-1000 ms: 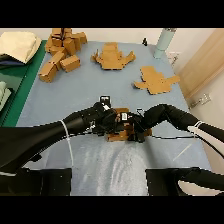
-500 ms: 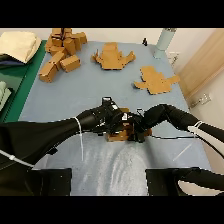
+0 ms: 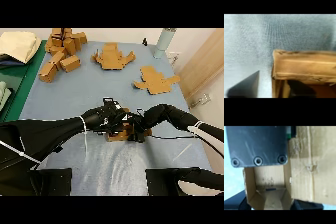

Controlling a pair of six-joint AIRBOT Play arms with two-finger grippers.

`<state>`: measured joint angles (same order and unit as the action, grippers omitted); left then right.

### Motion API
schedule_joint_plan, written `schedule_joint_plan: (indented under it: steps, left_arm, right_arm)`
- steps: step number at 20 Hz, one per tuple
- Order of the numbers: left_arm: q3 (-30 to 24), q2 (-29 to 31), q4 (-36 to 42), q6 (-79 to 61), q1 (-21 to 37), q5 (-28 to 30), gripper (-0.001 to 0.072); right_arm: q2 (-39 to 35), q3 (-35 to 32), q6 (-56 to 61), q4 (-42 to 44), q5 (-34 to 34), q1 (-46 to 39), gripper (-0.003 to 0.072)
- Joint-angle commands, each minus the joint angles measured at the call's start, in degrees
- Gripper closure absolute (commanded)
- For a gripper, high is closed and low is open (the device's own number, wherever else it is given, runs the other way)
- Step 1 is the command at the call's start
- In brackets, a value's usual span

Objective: Fold the box.

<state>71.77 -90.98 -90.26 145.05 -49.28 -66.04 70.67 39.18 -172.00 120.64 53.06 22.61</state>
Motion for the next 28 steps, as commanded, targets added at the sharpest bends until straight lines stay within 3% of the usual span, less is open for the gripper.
schedule_joint_plan:
  steps: [1, 6, 7, 16, 17, 18, 19, 23, 28]
  left_arm:
    - [0.1, -0.1, 0.7, -0.1, 0.0, 2.8, 0.0587]
    - [0.1, -0.1, 2.0, -0.1, -0.1, 3.7, 0.0615]
    - [0.1, -0.1, 2.0, -0.2, -0.1, 3.5, 0.0695]
    - [0.1, -0.1, 1.9, -0.2, -0.3, 1.9, 0.0677]
    - [0.1, -0.1, 2.0, -0.2, -0.3, 1.0, 0.0409]
    - [0.1, -0.1, 2.0, -0.2, -0.3, 0.0, 0.0077]
    - [0.2, -0.1, 2.0, -0.2, -0.3, -1.1, 0.0041]
    - [1.0, 0.0, 2.7, -0.2, 0.1, -3.0, 0.0043]
    - [3.0, 0.0, 12.0, -5.9, 5.2, -5.4, 0.0063]
  right_arm:
    - [0.0, 0.0, 0.0, 0.0, 0.0, 0.0, 0.0089]
    - [0.0, 0.0, 0.0, 0.0, 0.0, 0.0, 0.0088]
    - [0.0, 0.0, 0.0, 0.0, 0.0, 0.0, 0.0088]
    - [0.0, 0.0, 0.0, 0.0, 0.0, 0.0, 0.0088]
    - [0.0, 0.0, 0.0, 0.0, 0.0, 0.0, 0.0089]
    - [0.0, 0.0, 0.0, 0.0, 0.0, 0.0, 0.0088]
    - [0.0, 0.0, 0.0, 0.0, 0.0, 0.0, 0.0089]
    - [0.0, 0.0, 0.0, 0.0, 0.0, 0.0, 0.0088]
    - [0.0, 0.0, 0.0, 0.0, 0.0, 0.0, 0.0088]
